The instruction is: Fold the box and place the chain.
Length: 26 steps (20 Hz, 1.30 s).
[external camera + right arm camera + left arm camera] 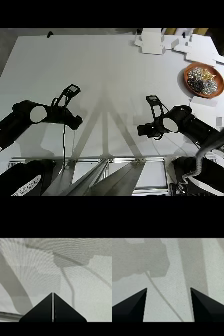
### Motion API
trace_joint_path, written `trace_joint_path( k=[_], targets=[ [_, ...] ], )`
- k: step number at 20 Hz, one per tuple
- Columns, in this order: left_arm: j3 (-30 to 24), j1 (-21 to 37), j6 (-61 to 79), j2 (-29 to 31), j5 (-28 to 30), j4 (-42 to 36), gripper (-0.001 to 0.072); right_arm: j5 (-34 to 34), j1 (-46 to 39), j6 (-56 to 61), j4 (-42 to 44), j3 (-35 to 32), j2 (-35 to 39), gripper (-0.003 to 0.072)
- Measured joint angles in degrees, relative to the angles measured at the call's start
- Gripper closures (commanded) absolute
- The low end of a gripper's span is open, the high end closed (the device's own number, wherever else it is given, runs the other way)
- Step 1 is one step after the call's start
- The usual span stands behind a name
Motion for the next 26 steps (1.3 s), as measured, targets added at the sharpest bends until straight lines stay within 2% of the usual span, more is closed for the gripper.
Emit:
trace_joint_path(
  k=[5,10,11,12,13,14,18,20,22,26],
  targets=[
    [0.0,0.0,0.0,0.0,0.0,0.0,0.0114,0.33,-0.98,-2.47,0.0,0.96,0.0,0.0669],
    [0.0,0.0,0.0,0.0,-0.02,0.0,0.0114,8.57,-12.55,-10.16,-4.39,7.34,0.0,0.0668],
    [0.0,0.0,0.0,0.0,-0.02,0.0,0.0114,10.43,-16.2,-12.17,-6.43,8.39,0.0,0.0622],
    [0.0,0.0,0.0,0.0,-0.02,0.0,0.0114,11.82,-19.74,-14.03,-8.63,9.09,0.0,0.0463],
    [0.0,0.0,0.0,0.0,0.0,0.0,0.0114,13.2,-23.69,-15.85,-11.28,9.64,0.0,0.0264],
    [0.0,0.0,0.0,0.0,0.0,0.0,0.0114,13.97,-27.45,-17.44,-13.79,10.01,0.0,0.0109],
    [0.0,0.0,0.0,0.0,-0.02,0.0,0.0114,13.79,-43.47,-23.21,-23.17,10.75,0.0,0.0111],
    [0.0,0.0,0.0,0.0,-0.02,0.0,0.0114,10.84,-51.01,-24.98,-26.56,10.88,0.0,0.012],
    [0.0,0.02,0.0,0.0,-0.02,0.0,0.0114,7.17,-57.81,-27.08,-28.94,10.97,-0.15,0.0172],
    [0.0,0.0,0.0,0.0,-0.02,0.0,0.0114,1.11,-68.61,-29.83,-32.17,11.04,-2.14,0.0172]
  ],
)
